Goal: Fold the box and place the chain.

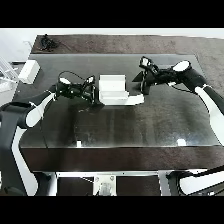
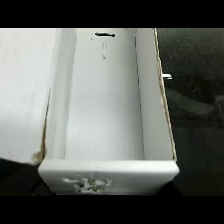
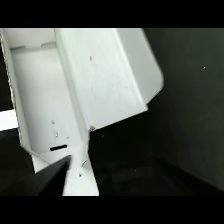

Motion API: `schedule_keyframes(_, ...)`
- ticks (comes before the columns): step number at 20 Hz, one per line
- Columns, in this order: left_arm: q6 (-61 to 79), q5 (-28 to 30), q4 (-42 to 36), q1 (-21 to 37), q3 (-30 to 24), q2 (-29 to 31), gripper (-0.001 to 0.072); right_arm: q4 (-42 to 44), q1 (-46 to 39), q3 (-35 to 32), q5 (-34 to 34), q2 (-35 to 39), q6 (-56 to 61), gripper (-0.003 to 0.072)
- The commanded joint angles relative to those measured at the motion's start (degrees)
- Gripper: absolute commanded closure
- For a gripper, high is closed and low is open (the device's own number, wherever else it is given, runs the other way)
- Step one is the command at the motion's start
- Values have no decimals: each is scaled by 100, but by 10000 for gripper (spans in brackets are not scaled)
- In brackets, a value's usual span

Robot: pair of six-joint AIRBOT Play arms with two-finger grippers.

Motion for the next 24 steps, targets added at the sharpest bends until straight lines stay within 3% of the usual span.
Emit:
schedule_keyframes(1, 2, 0, 0, 4, 4, -2, 355, -413, -7, -498, -28, 164, -208, 12)
schedule_keyframes(13, 4, 4, 0, 4, 4, -2, 354, -229, 317, -516, -352, -358, -664, 26)
schedule_keyframes(14, 4, 4, 0, 4, 4, -2, 354, -118, 317, -516, -348, -361, -739, 54)
schedule_keyframes(17, 4, 7, 0, 4, 4, -2, 354, 4, 363, -514, -345, -391, -778, 240)
schedule_keyframes(23, 4, 2, 0, 4, 4, -2, 354, 170, 774, -505, -249, -673, -935, 476)
schedule_keyframes(24, 4, 2, 0, 4, 4, -2, 354, 225, 828, -503, -284, -678, -1008, 485)
